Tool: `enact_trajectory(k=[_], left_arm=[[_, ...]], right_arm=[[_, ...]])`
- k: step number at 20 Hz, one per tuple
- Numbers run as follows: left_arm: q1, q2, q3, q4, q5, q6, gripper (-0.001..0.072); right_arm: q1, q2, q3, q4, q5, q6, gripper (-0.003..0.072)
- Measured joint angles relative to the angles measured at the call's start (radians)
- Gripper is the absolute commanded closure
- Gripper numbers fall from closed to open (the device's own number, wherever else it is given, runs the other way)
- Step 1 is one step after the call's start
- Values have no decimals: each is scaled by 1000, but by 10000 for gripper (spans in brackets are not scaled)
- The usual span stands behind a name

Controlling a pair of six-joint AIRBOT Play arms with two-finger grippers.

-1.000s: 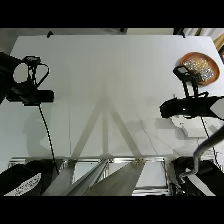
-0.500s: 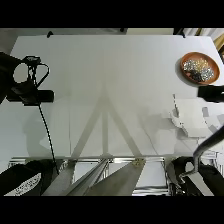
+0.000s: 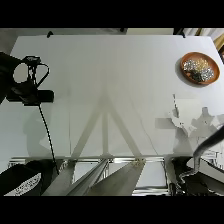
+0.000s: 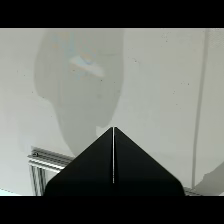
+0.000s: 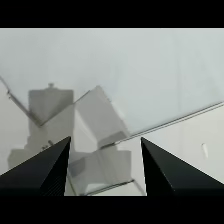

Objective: Fold the box and place the chain.

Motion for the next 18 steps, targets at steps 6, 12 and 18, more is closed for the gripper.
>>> enact_trajectory(k=[6,12,18], left_arm=[[0,0,0,0,0,0,699],[0,0,0,0,0,0,699],[0,0,0,0,0,0,699]], right_arm=[[-34,-198,166,29,67,-176,215],[-10,-341,199,61,210,-351,266],[-6,-385,204,22,270,-403,370]])
